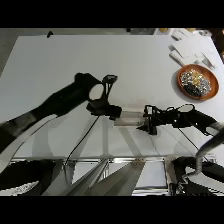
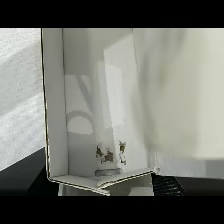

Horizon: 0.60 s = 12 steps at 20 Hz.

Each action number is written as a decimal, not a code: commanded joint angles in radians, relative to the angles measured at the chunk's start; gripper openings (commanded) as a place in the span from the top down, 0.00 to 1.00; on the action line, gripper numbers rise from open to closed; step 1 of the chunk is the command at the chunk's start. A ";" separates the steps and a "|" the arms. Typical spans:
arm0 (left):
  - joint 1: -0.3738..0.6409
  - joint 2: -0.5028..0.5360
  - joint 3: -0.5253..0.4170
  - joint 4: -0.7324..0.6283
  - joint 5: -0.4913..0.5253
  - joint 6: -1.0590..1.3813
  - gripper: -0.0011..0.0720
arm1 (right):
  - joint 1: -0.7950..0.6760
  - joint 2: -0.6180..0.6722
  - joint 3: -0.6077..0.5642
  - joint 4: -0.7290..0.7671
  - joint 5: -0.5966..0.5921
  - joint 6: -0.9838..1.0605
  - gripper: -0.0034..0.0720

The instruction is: Fold the box and place the chain.

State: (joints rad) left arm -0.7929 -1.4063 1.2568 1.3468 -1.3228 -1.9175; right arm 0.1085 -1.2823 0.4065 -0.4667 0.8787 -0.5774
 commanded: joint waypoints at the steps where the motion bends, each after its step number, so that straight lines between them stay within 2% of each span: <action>1: 0.079 0.139 -0.040 -0.038 -0.121 0.356 0.13 | 0.000 0.000 0.000 0.000 0.000 0.000 0.40; 3: 0.136 0.217 -0.140 -0.076 -0.083 0.763 0.11 | 0.000 0.000 0.000 0.000 0.000 0.000 0.40; 5: 0.211 0.270 -0.283 -0.180 0.004 1.326 0.11 | 0.000 0.000 0.000 0.000 0.000 0.000 0.40; 7: 0.274 0.267 -0.414 -0.329 0.125 1.869 0.12 | 0.000 0.000 0.000 0.000 0.000 0.000 0.40; 8: 0.291 0.247 -0.472 -0.425 0.214 2.045 0.13 | 0.000 0.000 0.000 0.000 0.000 0.000 0.40; 10: 0.301 0.173 -0.523 -0.591 0.343 2.169 0.13 | 0.000 0.000 0.000 0.000 0.000 0.000 0.40; 12: 0.294 0.074 -0.522 -0.707 0.415 2.217 0.11 | 0.000 0.000 0.000 0.000 0.000 0.000 0.40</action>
State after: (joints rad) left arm -0.5209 -1.2457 0.8017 0.8837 -1.0813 -0.0750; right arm 0.1085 -1.2823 0.4065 -0.4667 0.8787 -0.5774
